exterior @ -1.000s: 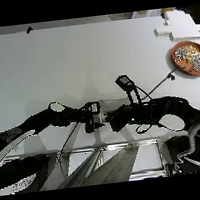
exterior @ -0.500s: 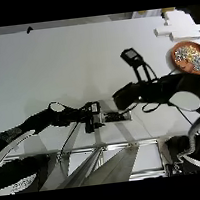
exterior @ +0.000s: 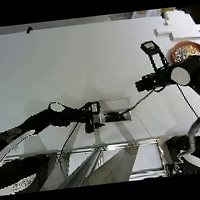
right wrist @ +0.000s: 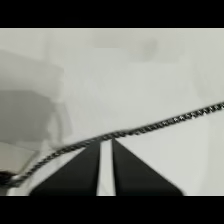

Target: Fold the box and place the chain.

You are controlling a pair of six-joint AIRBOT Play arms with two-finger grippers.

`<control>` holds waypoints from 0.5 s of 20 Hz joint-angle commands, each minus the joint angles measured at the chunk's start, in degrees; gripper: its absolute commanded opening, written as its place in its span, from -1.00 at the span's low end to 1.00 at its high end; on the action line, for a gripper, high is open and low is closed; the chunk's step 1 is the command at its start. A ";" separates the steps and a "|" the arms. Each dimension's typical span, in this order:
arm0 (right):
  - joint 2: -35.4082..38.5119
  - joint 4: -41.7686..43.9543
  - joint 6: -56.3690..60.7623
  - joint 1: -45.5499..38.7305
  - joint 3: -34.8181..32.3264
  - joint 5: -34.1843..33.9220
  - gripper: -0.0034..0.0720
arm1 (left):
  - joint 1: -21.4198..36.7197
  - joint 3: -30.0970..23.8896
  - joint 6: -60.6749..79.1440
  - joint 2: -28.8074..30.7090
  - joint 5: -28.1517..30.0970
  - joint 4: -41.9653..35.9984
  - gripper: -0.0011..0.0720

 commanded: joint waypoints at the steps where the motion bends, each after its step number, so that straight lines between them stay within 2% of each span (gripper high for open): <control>1: -4.04 -2.78 0.02 -1.77 -3.72 -1.25 -0.10 | 0.02 0.02 0.00 0.02 0.00 0.02 -0.22; 2: -4.79 -2.71 0.09 -1.77 -4.83 -2.14 0.14 | 0.02 0.02 0.00 0.02 0.02 0.02 -0.22; 10: -5.51 -2.78 6.34 -1.77 -11.34 -8.04 0.15 | 0.02 0.02 0.00 0.02 0.00 0.02 -0.22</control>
